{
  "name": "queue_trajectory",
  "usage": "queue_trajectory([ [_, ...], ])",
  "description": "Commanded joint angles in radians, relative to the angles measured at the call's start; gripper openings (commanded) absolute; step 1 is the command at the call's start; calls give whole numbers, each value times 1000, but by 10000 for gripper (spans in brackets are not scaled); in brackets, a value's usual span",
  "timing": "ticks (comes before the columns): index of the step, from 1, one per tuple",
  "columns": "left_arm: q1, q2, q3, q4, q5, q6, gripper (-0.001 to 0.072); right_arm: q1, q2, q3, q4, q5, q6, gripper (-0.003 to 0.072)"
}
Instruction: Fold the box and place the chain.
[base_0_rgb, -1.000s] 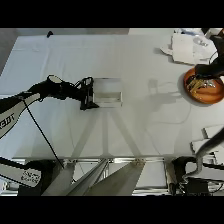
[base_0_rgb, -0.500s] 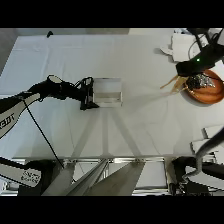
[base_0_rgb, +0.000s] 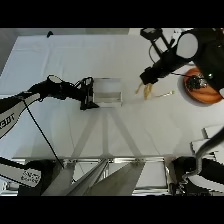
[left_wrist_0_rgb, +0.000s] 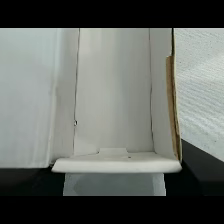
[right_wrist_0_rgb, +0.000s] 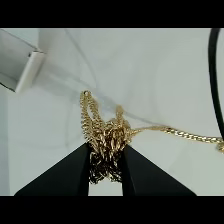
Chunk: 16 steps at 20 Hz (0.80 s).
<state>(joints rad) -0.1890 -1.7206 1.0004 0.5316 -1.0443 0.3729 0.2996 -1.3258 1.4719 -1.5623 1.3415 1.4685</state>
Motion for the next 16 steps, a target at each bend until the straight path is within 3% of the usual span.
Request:
queue_trajectory([
  [1, 0, 0, 1, 0, 0, 0, 393, 109, -9, 0, 12, -114, 21, 9],
  [10, 0, 0, 0, 0, 0, 0, 393, 216, -181, 0, 78, -169, 19, 10],
  [16, 0, 0, 1, 0, 0, 0, 393, 236, -317, 0, 80, -294, 20, 10],
])
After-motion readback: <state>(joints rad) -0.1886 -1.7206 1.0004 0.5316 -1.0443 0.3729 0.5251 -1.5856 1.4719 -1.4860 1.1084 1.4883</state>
